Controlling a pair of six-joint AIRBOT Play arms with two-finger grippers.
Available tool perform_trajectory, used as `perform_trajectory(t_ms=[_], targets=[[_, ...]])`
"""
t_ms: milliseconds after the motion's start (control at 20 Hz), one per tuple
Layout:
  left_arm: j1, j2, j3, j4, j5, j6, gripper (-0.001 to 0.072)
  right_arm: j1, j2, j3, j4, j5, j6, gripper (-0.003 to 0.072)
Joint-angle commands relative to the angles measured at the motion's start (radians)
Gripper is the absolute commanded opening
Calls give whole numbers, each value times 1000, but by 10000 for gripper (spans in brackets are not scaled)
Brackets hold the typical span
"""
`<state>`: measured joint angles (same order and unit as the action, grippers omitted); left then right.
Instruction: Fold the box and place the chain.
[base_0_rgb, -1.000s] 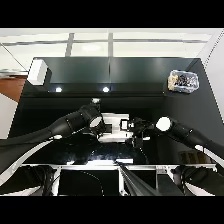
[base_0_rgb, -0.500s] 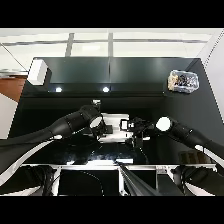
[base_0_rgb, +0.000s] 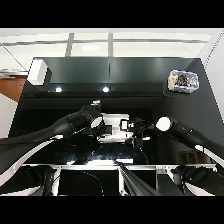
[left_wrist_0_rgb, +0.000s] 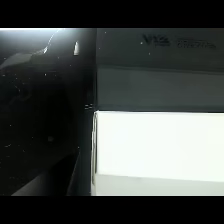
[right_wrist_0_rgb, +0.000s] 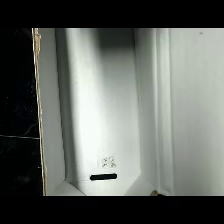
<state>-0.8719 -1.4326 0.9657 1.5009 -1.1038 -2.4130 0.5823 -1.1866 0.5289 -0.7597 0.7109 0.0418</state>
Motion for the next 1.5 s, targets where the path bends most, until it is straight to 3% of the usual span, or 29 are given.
perform_trajectory(t_ms=[0,50,150,900,1000,1300,1450], targets=[[0,-2,0,-3,0,0,229,0,0,0,0,0,0,333],[0,-2,0,-11,0,1,126,0,0,0,0,0,0,333],[0,-3,0,-22,10,2,26,0,0,0,0,0,0,333],[0,-2,0,-21,21,2,25,-1,1,0,0,5,3,341],[0,-2,0,-20,20,1,25,-2,16,0,-3,-5,40,703],[0,1,1,28,-2,5,25,-87,144,1,-182,93,45,699],[0,1,1,32,-9,5,25,-102,139,-5,-174,113,21,698]])
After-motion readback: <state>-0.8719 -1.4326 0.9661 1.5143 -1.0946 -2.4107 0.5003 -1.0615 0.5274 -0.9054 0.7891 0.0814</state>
